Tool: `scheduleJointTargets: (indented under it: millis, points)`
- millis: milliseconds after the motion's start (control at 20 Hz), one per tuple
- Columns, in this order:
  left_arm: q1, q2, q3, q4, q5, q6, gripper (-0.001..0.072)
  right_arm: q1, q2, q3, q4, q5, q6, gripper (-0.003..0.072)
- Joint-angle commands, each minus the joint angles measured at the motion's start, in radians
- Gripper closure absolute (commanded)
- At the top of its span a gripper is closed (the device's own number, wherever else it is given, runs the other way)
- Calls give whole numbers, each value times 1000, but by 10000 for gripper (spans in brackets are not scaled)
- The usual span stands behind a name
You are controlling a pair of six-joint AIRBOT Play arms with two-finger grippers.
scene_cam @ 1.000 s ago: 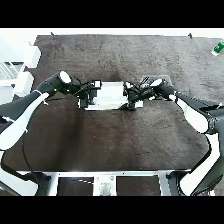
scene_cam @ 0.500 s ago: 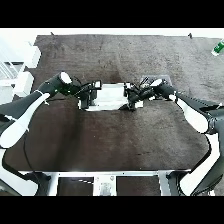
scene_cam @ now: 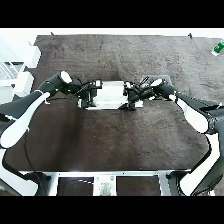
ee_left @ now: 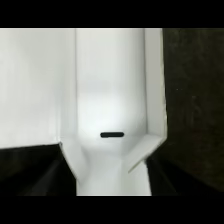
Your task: Fold the box and place the chain.
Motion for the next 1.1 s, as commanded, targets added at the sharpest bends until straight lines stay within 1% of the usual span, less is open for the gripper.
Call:
scheduleJointTargets:
  millis: [0,50,100,150,300,450,800,850,900,1050]
  points:
    - [1,1,18,6,5,-1,126,0,0,0,-5,4,-2,123]
    - [1,0,18,10,-2,-2,134,0,0,0,-5,4,-3,123]
    - [1,0,18,10,-15,-2,206,0,0,0,-5,4,-2,123]
    - [1,-1,18,14,-26,-2,225,0,0,0,-5,4,-2,123]
    - [1,-3,17,26,-34,-12,225,0,0,0,-5,4,-2,123]
    - [-1,-21,17,24,-70,-21,225,0,0,0,-5,4,-2,123]
    - [-1,-25,17,23,-64,-39,227,0,0,0,-5,4,-2,123]
    - [-1,-25,17,23,-64,-39,297,0,0,0,-5,4,-3,123]
    - [-1,-25,17,22,-64,-39,411,0,0,0,-5,4,-2,123]
    - [-1,-25,17,19,-64,-38,413,0,0,0,-5,5,-3,123]
